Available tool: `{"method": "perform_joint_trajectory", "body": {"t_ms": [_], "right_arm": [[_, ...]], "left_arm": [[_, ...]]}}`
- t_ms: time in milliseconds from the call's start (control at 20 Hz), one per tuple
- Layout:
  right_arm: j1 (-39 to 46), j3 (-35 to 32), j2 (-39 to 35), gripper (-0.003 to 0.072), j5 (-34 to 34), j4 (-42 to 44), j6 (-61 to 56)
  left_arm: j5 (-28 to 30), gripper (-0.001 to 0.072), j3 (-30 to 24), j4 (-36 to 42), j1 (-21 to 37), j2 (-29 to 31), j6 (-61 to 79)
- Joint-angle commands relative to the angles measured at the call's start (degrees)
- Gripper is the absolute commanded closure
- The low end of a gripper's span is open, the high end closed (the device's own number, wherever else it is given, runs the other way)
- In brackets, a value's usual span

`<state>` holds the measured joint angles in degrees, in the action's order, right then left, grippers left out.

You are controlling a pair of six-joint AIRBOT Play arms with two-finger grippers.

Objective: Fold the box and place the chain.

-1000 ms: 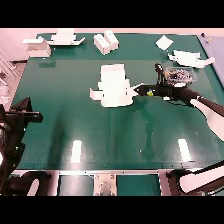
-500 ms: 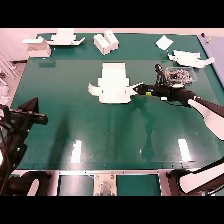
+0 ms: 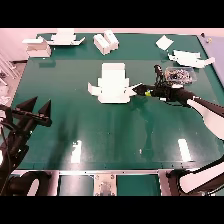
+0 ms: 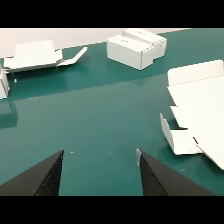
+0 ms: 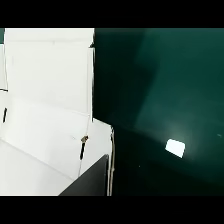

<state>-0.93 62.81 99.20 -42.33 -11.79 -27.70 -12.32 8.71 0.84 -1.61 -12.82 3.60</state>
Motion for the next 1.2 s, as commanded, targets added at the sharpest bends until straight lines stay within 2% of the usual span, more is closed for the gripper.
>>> {"method": "perform_joint_trajectory", "body": {"t_ms": [0,150,400,600,750,900,1050,1150], "right_arm": [[-0.04,-0.02,0.02,0.0682,-0.28,-0.66,0.33],[-0.04,0.00,0.02,0.0682,-0.74,-1.29,0.33],[-0.07,0.02,0.02,0.0682,-0.79,-1.29,0.31],[-0.07,0.02,0.02,0.0682,-0.81,-1.31,0.76],[-0.07,0.02,0.02,0.0682,-1.20,-1.31,0.74],[-0.07,0.02,0.02,0.0682,-1.20,-1.31,0.76],[-0.04,0.02,0.02,0.0682,-1.20,-1.31,0.76],[-0.04,0.02,0.00,0.0682,-1.22,-1.31,0.94]], "left_arm": [[-2.34,0.0179,0.22,0.02,0.04,-2.34,-2.25],[-9.97,0.0179,4.11,0.00,0.04,-13.05,-2.21],[-21.57,0.0179,19.08,-0.31,0.04,-37.99,0.00],[-24.72,0.0179,29.86,-0.81,0.04,-52.63,3.02],[-23.43,0.0178,34.12,-0.02,0.04,-56.87,3.93],[-27.93,0.0179,34.21,3.10,0.00,-56.85,5.66],[-26.69,0.0178,35.23,4.13,0.02,-57.44,5.35],[-28.04,0.0179,39.98,2.62,0.00,-61.92,2.99]]}}
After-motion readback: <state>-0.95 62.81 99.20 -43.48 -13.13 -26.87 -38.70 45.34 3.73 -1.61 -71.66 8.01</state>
